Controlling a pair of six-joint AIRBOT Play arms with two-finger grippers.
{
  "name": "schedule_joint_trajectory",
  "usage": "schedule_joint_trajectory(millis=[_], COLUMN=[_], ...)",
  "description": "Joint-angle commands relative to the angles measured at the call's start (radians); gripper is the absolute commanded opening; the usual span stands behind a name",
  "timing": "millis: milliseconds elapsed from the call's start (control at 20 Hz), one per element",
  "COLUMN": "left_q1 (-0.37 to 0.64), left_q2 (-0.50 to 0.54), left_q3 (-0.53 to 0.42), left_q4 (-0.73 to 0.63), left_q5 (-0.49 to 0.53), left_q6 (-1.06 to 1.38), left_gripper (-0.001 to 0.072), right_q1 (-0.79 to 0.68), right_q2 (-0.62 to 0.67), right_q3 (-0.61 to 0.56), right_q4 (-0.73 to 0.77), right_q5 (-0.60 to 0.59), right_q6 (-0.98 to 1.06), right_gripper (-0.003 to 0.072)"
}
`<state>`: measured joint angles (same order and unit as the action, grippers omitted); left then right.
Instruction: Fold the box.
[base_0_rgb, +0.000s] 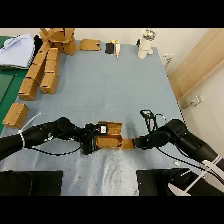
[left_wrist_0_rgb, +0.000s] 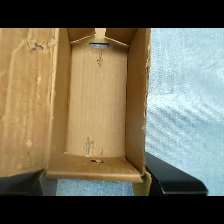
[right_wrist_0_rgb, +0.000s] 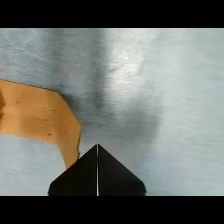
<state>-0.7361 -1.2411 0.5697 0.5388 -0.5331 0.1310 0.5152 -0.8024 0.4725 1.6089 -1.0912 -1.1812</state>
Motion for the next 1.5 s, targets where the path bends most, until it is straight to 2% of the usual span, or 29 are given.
schedule_joint_trajectory(millis=[0,500,850,1050,1100,1150,1200,1450], left_q1=[0.0,0.0,0.0,0.0,0.0,0.0,0.0,0.0], left_q2=[0.001,0.001,0.001,0.001,0.001,0.001,0.001,0.001], left_q3=[0.001,0.001,0.001,0.001,0.001,0.001,0.001,0.001], left_q4=[0.0,0.0,0.0,0.0,0.0,0.0,0.0,0.0], left_q5=[0.0,0.0,0.0,0.0,0.0,0.0,0.0,0.0], left_q6=[0.0,0.0,0.0,0.0,0.0,0.0,0.0,0.0], left_gripper=[0.0609,0.0609,0.0609,0.061,0.0609,0.0609,0.061,0.0609], right_q1=[-0.011,-0.011,-0.011,-0.011,-0.01,-0.011,-0.01,-0.01], right_q2=[-0.038,-0.04,0.038,0.048,0.048,0.047,0.047,-0.008], right_q3=[-0.041,-0.035,0.034,0.037,0.037,0.037,0.037,0.037], right_q4=[0.163,0.281,0.315,0.334,0.336,0.343,0.347,0.347], right_q5=[0.118,0.14,0.126,0.126,0.13,0.138,0.146,0.155], right_q6=[-0.023,-0.101,-0.11,-0.11,-0.11,-0.11,-0.11,-0.124], right_gripper=[0.0002,0.0002,0.0003,0.0006,0.0079,0.0277,0.0414,0.0423])
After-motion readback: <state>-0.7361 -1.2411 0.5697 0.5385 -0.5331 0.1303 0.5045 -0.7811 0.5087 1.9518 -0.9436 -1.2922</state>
